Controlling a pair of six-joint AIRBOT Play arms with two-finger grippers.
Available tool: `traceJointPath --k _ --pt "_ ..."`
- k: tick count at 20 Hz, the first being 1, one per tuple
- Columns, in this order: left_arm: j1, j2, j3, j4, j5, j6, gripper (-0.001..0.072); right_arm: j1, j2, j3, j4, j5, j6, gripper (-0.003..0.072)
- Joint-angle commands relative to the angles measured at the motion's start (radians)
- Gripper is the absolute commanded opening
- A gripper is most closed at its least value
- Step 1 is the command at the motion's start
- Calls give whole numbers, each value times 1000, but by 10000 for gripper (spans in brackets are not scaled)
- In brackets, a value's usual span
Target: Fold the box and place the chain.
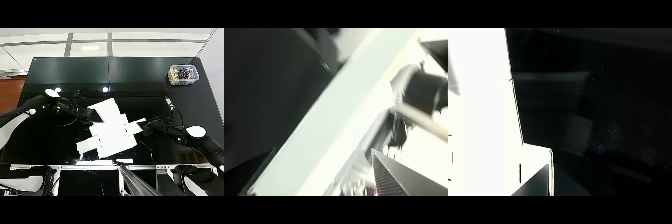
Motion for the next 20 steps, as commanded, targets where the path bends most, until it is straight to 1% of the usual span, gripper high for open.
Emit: traceJointPath --k 1,2,4,7,8,10,11,12,13,14,16,17,18,19,20 --pt "-13 -23 7 -10 -95 116 644 5 1 -1 1 -29 0 10" --pt "-20 -24 7 -5 -94 130 607 5 1 -1 1 -35 0 10" --pt "-45 -24 7 26 -77 139 602 5 1 -1 1 -40 0 10" --pt "-82 -24 9 55 -29 146 474 5 1 -1 0 -40 0 10" --pt "-83 -24 12 47 -15 154 466 5 1 -1 0 -40 -1 10" --pt "-81 -24 12 25 11 156 341 5 1 -1 1 -40 0 10" --pt "-81 -24 12 25 14 158 322 5 1 -1 0 -40 0 10" --pt "-82 -24 12 26 14 163 222 5 1 -1 0 -40 0 10" --pt "-82 -24 12 25 14 163 147 5 1 -1 0 -39 0 10" --pt "-81 -24 12 25 16 163 136 5 1 -1 0 -34 -1 10" --pt "-81 -24 12 23 18 178 27 5 1 0 0 -22 -1 16" --pt "-81 -23 13 20 18 181 27 4 1 1 -1 -21 -1 216" --pt "-81 -21 13 21 17 180 26 -1 1 10 -23 -14 -1 614" --pt "-81 -14 13 23 10 180 25 -14 3 35 -87 18 -1 703" --pt "-81 -1 13 31 8 180 24 -37 3 79 -191 79 0 703"
